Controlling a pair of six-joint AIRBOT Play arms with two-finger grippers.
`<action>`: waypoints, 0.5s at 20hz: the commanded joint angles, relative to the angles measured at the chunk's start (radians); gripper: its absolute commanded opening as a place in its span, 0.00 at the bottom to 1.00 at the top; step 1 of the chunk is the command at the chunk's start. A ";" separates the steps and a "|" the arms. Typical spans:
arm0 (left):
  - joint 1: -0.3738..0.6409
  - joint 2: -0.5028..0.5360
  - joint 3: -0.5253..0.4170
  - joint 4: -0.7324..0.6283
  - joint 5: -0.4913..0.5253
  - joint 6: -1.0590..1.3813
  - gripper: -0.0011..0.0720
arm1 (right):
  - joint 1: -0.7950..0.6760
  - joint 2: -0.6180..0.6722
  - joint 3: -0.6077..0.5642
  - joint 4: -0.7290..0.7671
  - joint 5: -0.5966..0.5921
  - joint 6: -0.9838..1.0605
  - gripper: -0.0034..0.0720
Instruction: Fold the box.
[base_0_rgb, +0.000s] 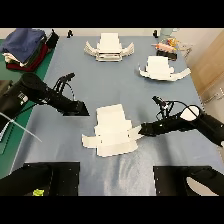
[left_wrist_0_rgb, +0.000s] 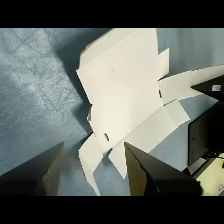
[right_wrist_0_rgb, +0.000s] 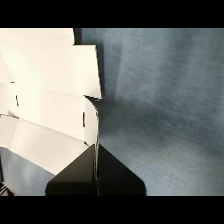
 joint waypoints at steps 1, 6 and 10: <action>0.029 -0.084 0.000 -0.018 -0.011 0.042 0.78 | 0.090 0.078 -0.032 -0.048 -0.186 -0.045 0.05; 0.029 -0.238 0.000 -0.206 0.031 0.233 0.78 | 0.096 0.077 -0.032 -0.050 -0.204 -0.045 0.05; 0.029 -0.370 0.006 -0.370 0.058 0.412 0.78 | 0.096 0.077 -0.032 -0.050 -0.201 -0.045 0.05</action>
